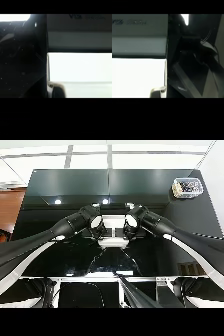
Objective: Fold the box and place the chain.
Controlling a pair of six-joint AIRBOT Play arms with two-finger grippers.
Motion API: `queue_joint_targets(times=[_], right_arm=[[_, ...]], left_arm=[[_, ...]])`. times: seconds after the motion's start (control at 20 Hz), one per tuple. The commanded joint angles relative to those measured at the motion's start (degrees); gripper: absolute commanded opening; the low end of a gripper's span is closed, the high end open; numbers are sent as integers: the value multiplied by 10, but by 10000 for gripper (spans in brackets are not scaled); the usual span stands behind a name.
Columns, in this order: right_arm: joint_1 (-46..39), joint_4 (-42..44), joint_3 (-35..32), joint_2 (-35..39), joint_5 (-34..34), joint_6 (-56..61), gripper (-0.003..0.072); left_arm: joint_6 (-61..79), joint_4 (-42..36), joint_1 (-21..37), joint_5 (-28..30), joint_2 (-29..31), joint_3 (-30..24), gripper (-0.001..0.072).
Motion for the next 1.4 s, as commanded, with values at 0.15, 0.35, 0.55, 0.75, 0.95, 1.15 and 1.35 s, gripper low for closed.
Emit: queue_joint_targets(times=[0.15,0.35,0.55,0.75,0.95,1.15,1.35], right_arm=[[-1,-15,0,8,4,1,261],[-2,-59,1,70,10,-46,376],[-1,-154,0,198,16,-133,376],[-75,-511,-45,224,-64,-73,710],[-315,-388,-43,134,-193,-34,713],[-478,-113,122,-7,-129,-46,711],[-517,-40,358,-154,29,40,703]], left_arm=[[-1,0,0,-1,0,0,26],[-1,0,0,-1,0,0,26],[-1,0,0,-1,0,0,26],[-1,0,0,-2,0,0,27],[-1,0,0,2,0,0,26],[-1,0,0,2,0,0,26],[-1,0,0,1,0,0,26]])
